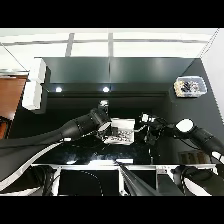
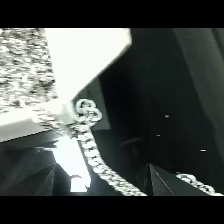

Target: Fold the box and place the chain.

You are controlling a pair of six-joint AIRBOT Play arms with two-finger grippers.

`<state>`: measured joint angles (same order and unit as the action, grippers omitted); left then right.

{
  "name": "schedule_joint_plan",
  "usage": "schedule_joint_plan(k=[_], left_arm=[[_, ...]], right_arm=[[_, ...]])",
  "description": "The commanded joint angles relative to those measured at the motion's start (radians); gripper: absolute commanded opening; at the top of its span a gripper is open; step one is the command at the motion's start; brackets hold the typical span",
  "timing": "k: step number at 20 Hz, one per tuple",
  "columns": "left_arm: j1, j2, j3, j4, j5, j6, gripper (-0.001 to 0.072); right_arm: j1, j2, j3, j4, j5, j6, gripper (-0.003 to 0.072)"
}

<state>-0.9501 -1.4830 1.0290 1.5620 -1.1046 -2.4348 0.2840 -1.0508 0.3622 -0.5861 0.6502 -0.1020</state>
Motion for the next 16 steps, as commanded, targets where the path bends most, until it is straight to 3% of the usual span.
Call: schedule_joint_plan(k=[1, 5, 6, 8, 9, 11, 13, 16], left_arm=[[0.0, 0.0, 0.0, 0.0, 0.0, 0.0, 0.0028], [0.0, 0.0, 0.0, 0.0, 0.0, 0.0, 0.0028], [0.0, 0.0, 0.0, 0.0, 0.0, 0.0, 0.0028], [0.0, 0.0, 0.0, 0.0, 0.0, 0.0, 0.0028], [0.0, 0.0, 0.0, 0.0, 0.0, 0.0, 0.0027], [0.0, 0.0, 0.0, 0.0, 0.0, 0.0, 0.0028], [0.0, 0.0, 0.0, 0.0, -0.002, 0.0, 0.0028], [0.0, 0.0, 0.0, 0.0, -0.01, 0.0, 0.0028]], right_arm=[[0.002, -0.026, 0.0, 0.026, -0.046, -0.048, 0.067], [0.011, -0.035, 0.0, -0.069, -0.045, -0.037, 0.0668], [0.011, -0.035, 0.0, -0.069, -0.045, -0.029, 0.052], [0.011, -0.034, 0.002, -0.069, -0.043, -0.014, 0.0341], [0.011, -0.032, 0.005, -0.069, -0.038, -0.003, 0.0073], [0.011, -0.03, 0.023, -0.07, -0.014, 0.027, 0.0], [0.011, -0.019, 0.052, -0.103, 0.014, 0.111, 0.0004], [0.011, 0.05, 0.14, -0.266, 0.183, 0.472, 0.0005]])
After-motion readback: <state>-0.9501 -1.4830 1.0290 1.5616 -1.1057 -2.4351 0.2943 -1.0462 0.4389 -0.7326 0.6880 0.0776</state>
